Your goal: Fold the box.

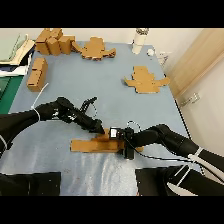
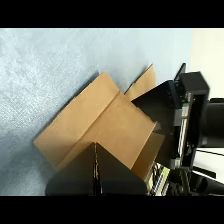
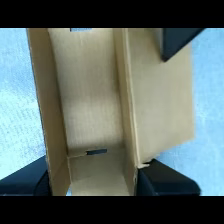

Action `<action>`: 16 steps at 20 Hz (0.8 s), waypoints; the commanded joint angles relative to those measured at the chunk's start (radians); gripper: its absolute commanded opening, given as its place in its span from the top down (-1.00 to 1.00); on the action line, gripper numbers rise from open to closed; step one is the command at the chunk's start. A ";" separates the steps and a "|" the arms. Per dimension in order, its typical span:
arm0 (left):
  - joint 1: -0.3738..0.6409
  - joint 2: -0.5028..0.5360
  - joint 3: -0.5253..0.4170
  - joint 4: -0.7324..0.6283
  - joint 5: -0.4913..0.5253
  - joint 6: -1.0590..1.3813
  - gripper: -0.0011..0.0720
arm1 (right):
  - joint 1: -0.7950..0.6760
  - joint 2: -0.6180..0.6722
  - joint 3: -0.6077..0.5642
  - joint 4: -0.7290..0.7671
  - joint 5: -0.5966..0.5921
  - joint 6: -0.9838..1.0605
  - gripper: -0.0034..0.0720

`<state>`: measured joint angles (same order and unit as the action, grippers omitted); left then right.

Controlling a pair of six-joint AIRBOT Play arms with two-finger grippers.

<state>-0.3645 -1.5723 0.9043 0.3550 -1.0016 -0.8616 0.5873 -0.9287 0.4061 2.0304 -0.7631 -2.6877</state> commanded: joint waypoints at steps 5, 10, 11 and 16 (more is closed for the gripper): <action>0.090 -0.024 0.030 -0.101 -0.134 0.258 0.93 | 0.000 0.000 0.000 0.000 0.000 0.001 -0.44; 0.230 0.005 0.030 -0.162 -0.315 0.639 0.94 | 0.001 0.000 0.000 0.000 0.000 0.001 -0.44; 0.238 0.026 0.030 -0.126 -0.299 0.672 0.94 | 0.001 0.000 0.000 0.000 0.000 0.001 -0.44; 0.276 0.124 0.003 -0.060 -0.199 0.873 0.94 | 0.000 0.000 0.000 0.000 0.000 0.001 -0.44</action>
<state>-0.1162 -1.4902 0.9241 0.2722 -1.2335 -0.1410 0.5873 -0.9287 0.4061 2.0304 -0.7635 -2.6869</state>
